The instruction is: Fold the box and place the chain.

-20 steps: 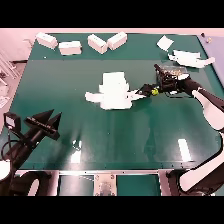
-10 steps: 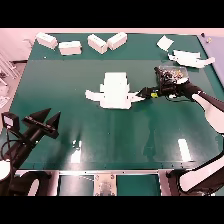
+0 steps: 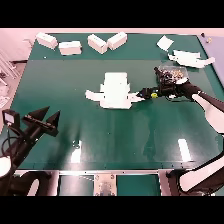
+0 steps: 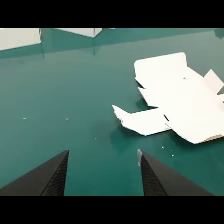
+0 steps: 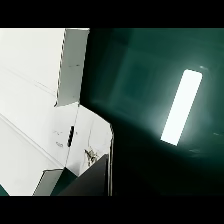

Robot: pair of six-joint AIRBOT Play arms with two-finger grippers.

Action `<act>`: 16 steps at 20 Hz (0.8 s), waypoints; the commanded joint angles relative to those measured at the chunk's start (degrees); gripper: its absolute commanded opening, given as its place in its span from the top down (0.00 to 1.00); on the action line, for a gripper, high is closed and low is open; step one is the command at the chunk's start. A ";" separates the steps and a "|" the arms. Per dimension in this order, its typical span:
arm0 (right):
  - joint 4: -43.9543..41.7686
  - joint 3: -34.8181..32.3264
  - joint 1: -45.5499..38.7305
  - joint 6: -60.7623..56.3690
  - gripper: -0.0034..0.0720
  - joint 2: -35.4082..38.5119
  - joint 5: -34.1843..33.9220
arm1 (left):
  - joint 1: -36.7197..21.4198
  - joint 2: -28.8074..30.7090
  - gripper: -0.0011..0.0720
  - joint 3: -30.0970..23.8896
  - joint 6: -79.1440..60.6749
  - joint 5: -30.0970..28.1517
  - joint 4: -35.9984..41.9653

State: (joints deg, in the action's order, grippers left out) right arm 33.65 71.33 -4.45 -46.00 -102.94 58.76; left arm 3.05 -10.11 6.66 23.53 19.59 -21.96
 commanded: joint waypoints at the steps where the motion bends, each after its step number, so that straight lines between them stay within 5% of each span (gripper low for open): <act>1: 0.00 -0.02 0.07 0.20 0.95 0.04 0.17 | 0.00 -8.24 0.28 4.04 -0.24 0.74 -0.22; 14: -0.09 -0.02 0.07 1.92 0.95 0.04 0.17 | 0.00 -60.85 0.28 41.46 -9.07 24.50 -0.31; 16: -0.04 -0.02 0.07 1.95 0.95 0.04 0.17 | 0.00 -65.90 0.28 46.16 -8.94 22.38 0.52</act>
